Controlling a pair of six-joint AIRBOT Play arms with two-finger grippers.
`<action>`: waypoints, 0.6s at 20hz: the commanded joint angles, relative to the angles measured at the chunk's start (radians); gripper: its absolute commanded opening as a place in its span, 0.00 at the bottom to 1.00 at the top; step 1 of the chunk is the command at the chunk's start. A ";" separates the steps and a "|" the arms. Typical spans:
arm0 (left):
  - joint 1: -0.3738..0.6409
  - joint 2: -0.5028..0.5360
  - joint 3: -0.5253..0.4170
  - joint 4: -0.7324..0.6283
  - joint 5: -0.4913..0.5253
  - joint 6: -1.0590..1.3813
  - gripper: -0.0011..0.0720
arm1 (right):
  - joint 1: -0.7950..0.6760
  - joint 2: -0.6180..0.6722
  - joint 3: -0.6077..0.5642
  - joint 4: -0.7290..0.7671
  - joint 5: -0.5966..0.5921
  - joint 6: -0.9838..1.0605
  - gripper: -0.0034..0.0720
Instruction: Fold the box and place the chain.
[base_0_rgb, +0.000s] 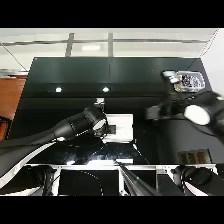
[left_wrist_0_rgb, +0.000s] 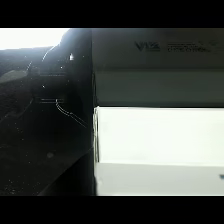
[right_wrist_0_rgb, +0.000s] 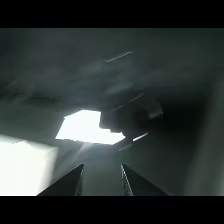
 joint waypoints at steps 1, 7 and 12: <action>0.000 0.001 0.000 0.000 0.000 0.000 0.05 | -0.168 0.073 -0.013 -0.291 0.038 -0.064 0.42; 0.001 0.000 0.000 0.001 0.001 0.000 0.05 | -0.525 0.035 -0.201 -0.286 -0.372 -0.068 0.42; 0.000 0.000 0.000 0.000 0.004 0.000 0.05 | -0.678 -0.123 -0.246 -0.227 -0.607 -0.066 1.00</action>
